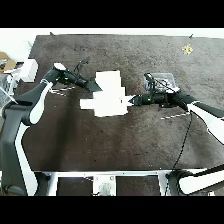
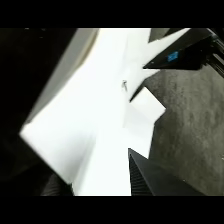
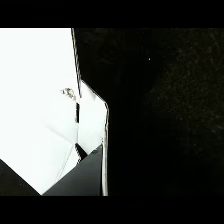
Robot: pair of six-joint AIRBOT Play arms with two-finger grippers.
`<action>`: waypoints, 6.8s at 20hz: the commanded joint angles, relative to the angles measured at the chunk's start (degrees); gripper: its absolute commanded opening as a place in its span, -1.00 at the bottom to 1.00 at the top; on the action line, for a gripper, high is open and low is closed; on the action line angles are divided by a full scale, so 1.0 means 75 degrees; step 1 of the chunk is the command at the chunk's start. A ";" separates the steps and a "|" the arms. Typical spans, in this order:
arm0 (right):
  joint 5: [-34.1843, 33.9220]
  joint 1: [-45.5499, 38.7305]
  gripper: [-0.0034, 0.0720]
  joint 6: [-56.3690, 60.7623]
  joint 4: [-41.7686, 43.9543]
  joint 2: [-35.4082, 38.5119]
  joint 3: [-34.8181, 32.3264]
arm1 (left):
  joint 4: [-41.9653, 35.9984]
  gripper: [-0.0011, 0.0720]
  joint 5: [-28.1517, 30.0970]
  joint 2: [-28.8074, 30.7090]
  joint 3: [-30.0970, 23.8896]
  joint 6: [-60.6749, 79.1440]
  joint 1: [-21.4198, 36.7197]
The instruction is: Fold the box and place the chain.
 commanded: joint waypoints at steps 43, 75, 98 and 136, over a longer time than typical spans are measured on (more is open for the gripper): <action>-0.1107 0.0169 0.59 -0.0970 -0.1609 0.1655 0.0012 | 0.0889 -0.95 0.0988 -0.0181 0.0067 0.6082 -0.0140; -0.0664 0.1445 0.80 -0.5636 -0.1626 -0.0122 0.1151 | 0.0866 -0.94 0.0959 -0.0181 0.0067 0.5852 -0.0140; 0.1326 0.0688 0.80 -0.5301 -0.0825 -0.1577 0.3127 | 0.0866 -0.94 0.0959 -0.0181 0.0067 0.5852 -0.0140; 0.2634 0.0807 0.13 -0.5648 -0.0632 -0.3663 0.4972 | 0.0866 -0.94 0.0959 -0.0181 0.0067 0.5852 -0.0140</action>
